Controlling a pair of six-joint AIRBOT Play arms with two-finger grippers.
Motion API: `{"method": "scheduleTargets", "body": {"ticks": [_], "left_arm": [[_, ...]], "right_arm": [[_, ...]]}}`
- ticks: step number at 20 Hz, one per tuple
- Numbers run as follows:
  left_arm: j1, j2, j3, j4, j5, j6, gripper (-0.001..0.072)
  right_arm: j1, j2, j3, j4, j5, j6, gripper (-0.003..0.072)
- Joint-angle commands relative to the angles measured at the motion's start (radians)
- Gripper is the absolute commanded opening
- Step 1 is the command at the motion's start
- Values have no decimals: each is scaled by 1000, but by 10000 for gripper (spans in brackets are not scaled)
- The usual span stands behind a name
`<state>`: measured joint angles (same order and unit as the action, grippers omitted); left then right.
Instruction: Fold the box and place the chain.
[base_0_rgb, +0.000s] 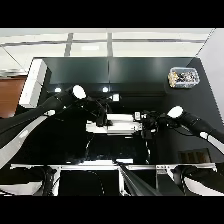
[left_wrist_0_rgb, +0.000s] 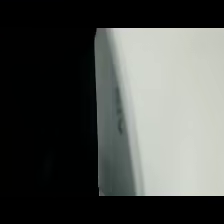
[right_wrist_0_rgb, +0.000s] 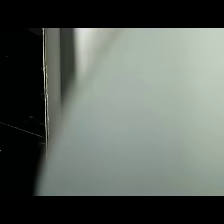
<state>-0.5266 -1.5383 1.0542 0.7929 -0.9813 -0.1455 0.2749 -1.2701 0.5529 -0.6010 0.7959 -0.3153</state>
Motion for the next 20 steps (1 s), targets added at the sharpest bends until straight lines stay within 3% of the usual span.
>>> {"method": "scheduleTargets", "body": {"ticks": [1, 5, 6, 7, 8, 9, 11, 14, 18, 20], "left_arm": [[21, 50, 10, 100, -33, -149, 709], [25, 162, 10, 412, -144, -524, 706], [25, 180, 10, 460, -182, -624, 669], [25, 194, 10, 480, -230, -712, 494], [24, 199, 10, 463, -279, -766, 178], [24, 198, 4, 386, -340, -776, 25], [17, 198, -48, 110, -339, -711, 24], [-7, 198, -146, -244, -122, -553, 25], [-21, 198, -177, -304, 301, -562, 23], [-39, 198, -177, -269, 425, -561, 23]], "right_arm": [[1, -1, 0, -2, 0, 0, 402], [1, -1, 0, -2, 0, 0, 402], [1, -1, 0, -2, 0, 0, 402], [1, -1, 0, -2, 0, 0, 402], [1, -1, 0, -2, 0, 0, 402], [1, -1, 0, -2, 0, 0, 403], [1, -1, 0, -2, 0, 0, 402], [1, -1, 0, -2, 0, 0, 402], [1, -1, 0, -2, 0, 0, 402], [1, -1, 0, -2, 0, 0, 402]]}}
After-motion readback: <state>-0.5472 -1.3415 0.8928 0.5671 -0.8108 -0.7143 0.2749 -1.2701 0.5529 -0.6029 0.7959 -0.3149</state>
